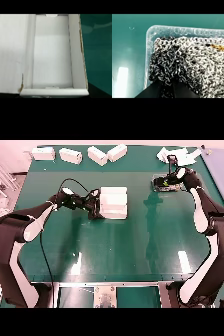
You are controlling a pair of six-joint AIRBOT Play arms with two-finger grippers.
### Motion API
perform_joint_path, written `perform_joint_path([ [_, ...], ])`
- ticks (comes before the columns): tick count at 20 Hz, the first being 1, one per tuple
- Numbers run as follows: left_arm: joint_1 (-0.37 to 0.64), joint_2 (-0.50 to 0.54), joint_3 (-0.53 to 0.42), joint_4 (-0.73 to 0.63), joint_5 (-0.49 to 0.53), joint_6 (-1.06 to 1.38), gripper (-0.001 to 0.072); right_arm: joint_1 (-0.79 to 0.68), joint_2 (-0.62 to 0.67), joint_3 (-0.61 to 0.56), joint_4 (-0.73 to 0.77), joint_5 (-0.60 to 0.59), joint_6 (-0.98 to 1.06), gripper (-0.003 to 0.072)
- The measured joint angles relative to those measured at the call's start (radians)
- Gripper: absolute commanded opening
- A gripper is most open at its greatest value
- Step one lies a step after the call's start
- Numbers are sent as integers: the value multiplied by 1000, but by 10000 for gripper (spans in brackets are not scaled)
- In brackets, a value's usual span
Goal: Fold the box and place the chain.
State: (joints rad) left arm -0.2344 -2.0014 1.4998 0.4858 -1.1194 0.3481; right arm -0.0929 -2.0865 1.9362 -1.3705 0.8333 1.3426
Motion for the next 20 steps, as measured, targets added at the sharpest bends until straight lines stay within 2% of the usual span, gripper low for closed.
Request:
perform_joint_path([
  [6,0,0,0,0,0,0,526,9,25,93,-22,63,-10,0],
  [12,0,0,0,-1,0,0,526,49,150,118,-190,176,59,0],
  [16,0,0,0,-1,0,0,526,103,304,122,-306,256,74,-1],
  [20,0,0,0,-1,0,0,526,185,503,123,-412,282,85,-1],
])
